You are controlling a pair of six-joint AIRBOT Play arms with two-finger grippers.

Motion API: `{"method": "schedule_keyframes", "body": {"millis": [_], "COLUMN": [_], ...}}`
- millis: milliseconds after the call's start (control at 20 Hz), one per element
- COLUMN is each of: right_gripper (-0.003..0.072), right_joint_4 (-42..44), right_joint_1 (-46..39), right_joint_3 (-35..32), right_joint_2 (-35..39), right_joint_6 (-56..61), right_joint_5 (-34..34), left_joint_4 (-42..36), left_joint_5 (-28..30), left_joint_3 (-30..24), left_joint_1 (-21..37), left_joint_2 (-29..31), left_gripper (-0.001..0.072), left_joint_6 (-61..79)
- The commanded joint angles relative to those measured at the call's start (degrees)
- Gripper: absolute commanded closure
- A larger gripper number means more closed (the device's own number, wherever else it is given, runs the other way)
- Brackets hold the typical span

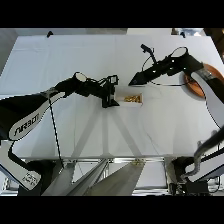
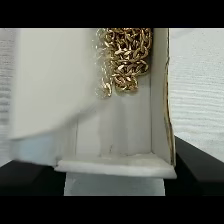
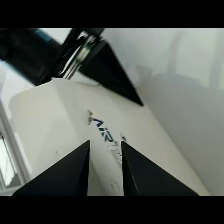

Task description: Fold the box and place the chain.

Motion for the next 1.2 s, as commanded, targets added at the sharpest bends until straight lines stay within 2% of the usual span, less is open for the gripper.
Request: {"method": "schedule_keyframes", "body": {"millis": [0, 250, 400, 500, 650, 750, 1150], "right_gripper": [0.0467, 0.0466, 0.0456, 0.0366, 0.0333, 0.0273, 0.0269], "right_joint_4": [0.5, -5.4, -5.7, -5.6, -5.6, -5.6, -7.0], "right_joint_1": [1.8, 2.5, 2.6, 2.8, 2.8, 2.8, 4.5], "right_joint_3": [-2.3, -14.8, -22.0, -24.9, -25.7, -25.7, -26.8], "right_joint_2": [2.9, 12.1, 15.7, 17.8, 20.2, 21.4, 23.3], "right_joint_6": [-5.3, -8.6, -13.5, -18.6, -26.2, -31.0, -39.9], "right_joint_5": [1.6, -11.2, -15.2, -18.5, -21.4, -21.2, -21.2], "left_joint_4": [0.0, 0.0, 0.0, 0.0, 0.0, 0.0, 0.0], "left_joint_5": [0.0, 0.0, 0.0, 0.0, 0.0, 0.0, 0.0], "left_joint_3": [0.0, 0.0, 0.0, 0.0, 0.0, 0.0, 0.0], "left_joint_1": [0.0, 0.0, 0.0, 0.0, 0.0, 0.0, 0.0], "left_joint_2": [0.0, 0.0, 0.0, 0.0, 0.0, 0.0, 0.0], "left_gripper": [0.0553, 0.0553, 0.0553, 0.0553, 0.0553, 0.0553, 0.0553], "left_joint_6": [0.0, 0.0, 0.0, 0.0, 0.0, 0.0, 0.0]}}
